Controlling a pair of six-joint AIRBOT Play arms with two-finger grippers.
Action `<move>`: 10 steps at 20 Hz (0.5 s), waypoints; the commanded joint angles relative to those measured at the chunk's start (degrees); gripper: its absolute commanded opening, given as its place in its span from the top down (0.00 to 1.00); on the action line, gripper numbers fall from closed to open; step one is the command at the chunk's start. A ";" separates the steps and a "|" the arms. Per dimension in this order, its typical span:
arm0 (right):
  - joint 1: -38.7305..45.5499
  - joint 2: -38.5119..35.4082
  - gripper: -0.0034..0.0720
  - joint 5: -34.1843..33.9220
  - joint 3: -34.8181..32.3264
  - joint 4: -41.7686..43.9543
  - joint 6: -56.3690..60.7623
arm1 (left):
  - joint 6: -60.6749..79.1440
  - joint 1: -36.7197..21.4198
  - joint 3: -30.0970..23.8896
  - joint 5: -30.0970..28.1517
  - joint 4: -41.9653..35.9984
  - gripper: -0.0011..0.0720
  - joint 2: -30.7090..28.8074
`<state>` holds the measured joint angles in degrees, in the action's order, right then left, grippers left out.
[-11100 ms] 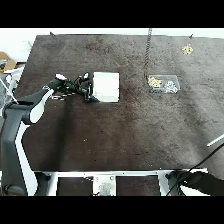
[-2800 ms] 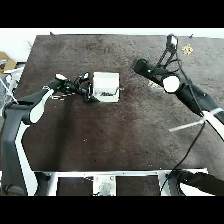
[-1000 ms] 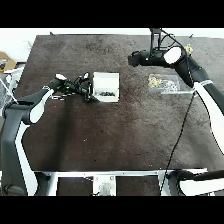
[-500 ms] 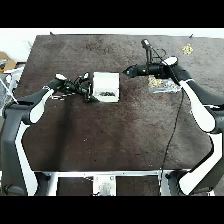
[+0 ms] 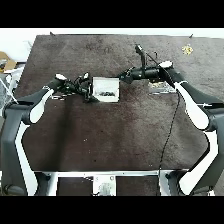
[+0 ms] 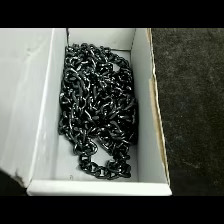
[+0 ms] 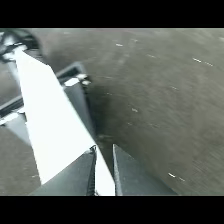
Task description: Fold the box and place the chain.
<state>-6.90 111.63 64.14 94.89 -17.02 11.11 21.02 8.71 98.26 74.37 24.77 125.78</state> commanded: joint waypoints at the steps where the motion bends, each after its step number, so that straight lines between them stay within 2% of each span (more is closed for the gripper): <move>1: -1.44 -0.72 0.77 2.19 -0.04 0.31 -2.89 | 0.00 0.00 0.02 -0.02 0.00 0.52 0.00; 5: -3.34 -3.93 0.77 0.92 -3.63 -4.87 -4.33 | 0.00 0.00 0.02 -0.02 0.00 0.52 0.00; 10: -3.76 -9.86 0.77 -5.68 -15.39 -3.52 -13.51 | 0.00 0.00 0.02 -0.02 0.00 0.52 0.00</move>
<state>-10.26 104.53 61.91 85.06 -21.06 3.27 20.99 8.71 98.26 74.35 24.75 125.78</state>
